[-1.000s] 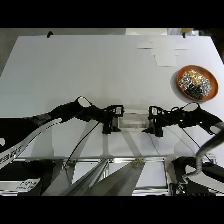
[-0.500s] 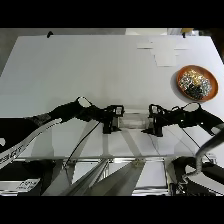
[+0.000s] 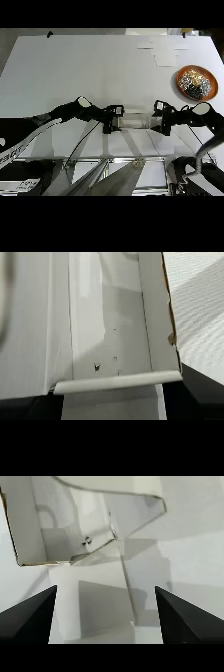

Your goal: Fold the box and place the chain.

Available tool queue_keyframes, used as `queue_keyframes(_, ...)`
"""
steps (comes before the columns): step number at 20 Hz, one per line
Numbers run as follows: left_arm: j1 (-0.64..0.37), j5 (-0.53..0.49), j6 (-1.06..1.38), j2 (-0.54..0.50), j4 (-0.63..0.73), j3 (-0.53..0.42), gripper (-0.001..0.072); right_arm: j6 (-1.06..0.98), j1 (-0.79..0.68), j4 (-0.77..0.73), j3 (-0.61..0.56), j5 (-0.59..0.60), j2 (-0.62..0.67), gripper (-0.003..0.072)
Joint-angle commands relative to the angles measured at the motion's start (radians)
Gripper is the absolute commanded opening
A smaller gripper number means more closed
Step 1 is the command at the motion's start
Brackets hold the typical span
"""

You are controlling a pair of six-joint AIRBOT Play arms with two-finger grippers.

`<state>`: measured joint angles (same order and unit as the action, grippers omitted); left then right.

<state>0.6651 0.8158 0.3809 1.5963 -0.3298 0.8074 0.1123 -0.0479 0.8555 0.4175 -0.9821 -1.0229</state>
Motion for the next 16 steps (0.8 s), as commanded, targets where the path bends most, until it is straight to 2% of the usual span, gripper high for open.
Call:
queue_keyframes(1, -0.001, 0.003, 0.0, 0.0, 0.0, 0.001, 0.0135, -0.087, -0.023, 0.015, 0.001, -0.029, 0.087, 0.0604)
queue_keyframes(2, -0.001, 0.003, 0.0, 0.0, 0.0, 0.001, 0.0135, -0.086, -0.023, -0.009, 0.002, -0.051, 0.114, 0.0446)
queue_keyframes(3, -0.001, 0.003, 0.0, 0.0, 0.0, 0.001, 0.0135, -0.084, -0.023, -0.031, 0.004, -0.088, 0.15, 0.0212)
queue_keyframes(4, -0.001, 0.004, 0.0, 0.0, 0.0, 0.001, 0.0135, -0.073, -0.023, -0.05, 0.009, -0.127, 0.18, 0.0041)
queue_keyframes(5, -0.001, 0.003, 0.0, 0.0, 0.0, 0.001, 0.0135, -0.069, -0.023, -0.08, 0.014, -0.165, 0.207, 0.0018)
queue_keyframes(7, -0.001, 0.004, 0.0, 0.0, 0.0, 0.001, 0.0135, -0.066, -0.015, -0.178, 0.014, -0.217, 0.23, 0.0018)
queue_keyframes(10, -0.001, 0.003, 0.0, 0.0, 0.0, 0.001, 0.0135, -0.058, 0.044, -0.266, 0.014, -0.207, 0.229, 0.0018)
queue_keyframes(12, -0.001, 0.004, 0.0, 0.0, 0.0, 0.001, 0.0135, -0.06, 0.096, -0.269, 0.014, -0.099, 0.224, 0.0018)
queue_keyframes(14, -0.001, 0.004, 0.0, 0.0, 0.0, 0.001, 0.0135, -0.108, 0.142, -0.27, 0.014, 0.099, 0.21, 0.0018)
queue_keyframes(16, -0.001, 0.003, 0.0, 0.0, 0.0, 0.001, 0.0135, -0.243, 0.162, -0.27, 0.014, 0.321, 0.174, 0.0017)
